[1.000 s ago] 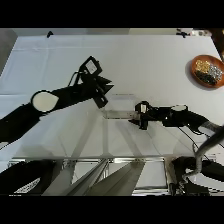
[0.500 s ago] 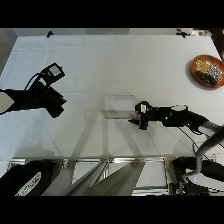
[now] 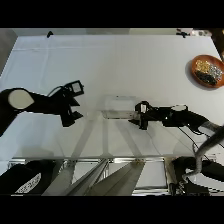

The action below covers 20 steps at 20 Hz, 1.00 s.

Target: Fold the box and place the chain.

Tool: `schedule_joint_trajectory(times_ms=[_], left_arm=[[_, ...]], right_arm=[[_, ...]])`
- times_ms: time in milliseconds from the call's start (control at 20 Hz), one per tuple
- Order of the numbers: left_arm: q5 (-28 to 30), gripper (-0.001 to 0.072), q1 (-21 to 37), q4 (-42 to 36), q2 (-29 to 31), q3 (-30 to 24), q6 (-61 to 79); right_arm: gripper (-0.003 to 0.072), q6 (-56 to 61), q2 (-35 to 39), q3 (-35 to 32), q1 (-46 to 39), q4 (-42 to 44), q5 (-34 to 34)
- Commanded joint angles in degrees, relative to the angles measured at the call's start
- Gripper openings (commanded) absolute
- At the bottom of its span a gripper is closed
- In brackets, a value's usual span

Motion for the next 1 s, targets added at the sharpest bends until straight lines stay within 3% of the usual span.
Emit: schedule_joint_trajectory(times_ms=[0, 200, 300, 450, 500, 550, 850, 950], left_arm=[[8.5, 0.0522, -6.5, -0.9, -7.6, -0.9, 8.3], [20.3, 0.0532, -9.2, -2.7, -12.9, -0.9, 8.9], [22.8, 0.0586, -9.2, -2.8, -14.3, -0.9, 9.0], [21.0, 0.0597, -9.2, -4.3, -16.1, -0.9, 16.9], [20.0, 0.0661, -9.2, -5.6, -16.8, -0.9, 20.1], [19.2, 0.0664, -9.2, -7.4, -17.4, -0.9, 22.6], [18.5, 0.0616, -9.2, -20.1, -18.6, -0.9, 29.9], [18.4, 0.0521, -9.2, -20.2, -18.6, -0.9, 29.9]], right_arm=[[0.0413, 0.0, 0.0, 0.0, 0.0, 0.0, 0.0], [0.0413, 0.0, 0.0, 0.0, 0.0, 0.0, 0.0], [0.0413, 0.0, 0.0, 0.0, 0.0, 0.0, 0.0], [0.0413, 0.0, 0.0, 0.0, 0.0, 0.0, 0.0], [0.0413, 0.0, 0.0, 0.0, 0.0, 0.0, 0.0], [0.0413, 0.0, 0.0, 0.0, 0.0, 0.0, 0.0], [0.0413, 0.0, 0.0, 0.0, 0.0, 0.0, 0.0], [0.0413, 0.0, 0.0, 0.0, 0.0, 0.0, 0.0]])
